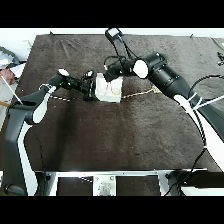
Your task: Fold the box and place the chain.
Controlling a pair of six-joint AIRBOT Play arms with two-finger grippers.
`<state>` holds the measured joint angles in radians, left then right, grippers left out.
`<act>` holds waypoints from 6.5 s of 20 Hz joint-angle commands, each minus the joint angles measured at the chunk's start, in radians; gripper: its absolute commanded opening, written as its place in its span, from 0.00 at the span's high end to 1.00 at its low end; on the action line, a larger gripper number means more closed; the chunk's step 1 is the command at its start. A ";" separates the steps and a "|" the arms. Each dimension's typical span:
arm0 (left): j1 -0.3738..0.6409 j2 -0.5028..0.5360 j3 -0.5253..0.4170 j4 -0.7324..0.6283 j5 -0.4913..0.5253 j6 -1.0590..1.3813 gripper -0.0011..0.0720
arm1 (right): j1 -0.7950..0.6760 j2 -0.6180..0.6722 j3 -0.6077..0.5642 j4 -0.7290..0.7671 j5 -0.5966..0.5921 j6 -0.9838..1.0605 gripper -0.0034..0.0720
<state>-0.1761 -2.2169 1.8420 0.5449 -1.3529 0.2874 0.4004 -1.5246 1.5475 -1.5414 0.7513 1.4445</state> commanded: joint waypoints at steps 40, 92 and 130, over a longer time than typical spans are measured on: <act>0.000 0.000 0.001 0.000 0.000 0.000 0.61 | -0.333 0.082 -0.547 0.289 -0.633 0.480 0.98; 0.000 0.000 0.001 0.000 0.000 0.000 0.61 | -0.456 -0.185 -0.536 0.342 -0.725 0.581 0.68; 0.000 0.000 0.001 0.000 0.000 0.000 0.61 | -0.035 0.062 -0.553 0.220 -0.803 0.564 0.46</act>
<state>-0.1761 -2.2173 1.8420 0.5446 -1.3533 0.2874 0.4229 -1.4822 1.0073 -1.2758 -0.1291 2.0151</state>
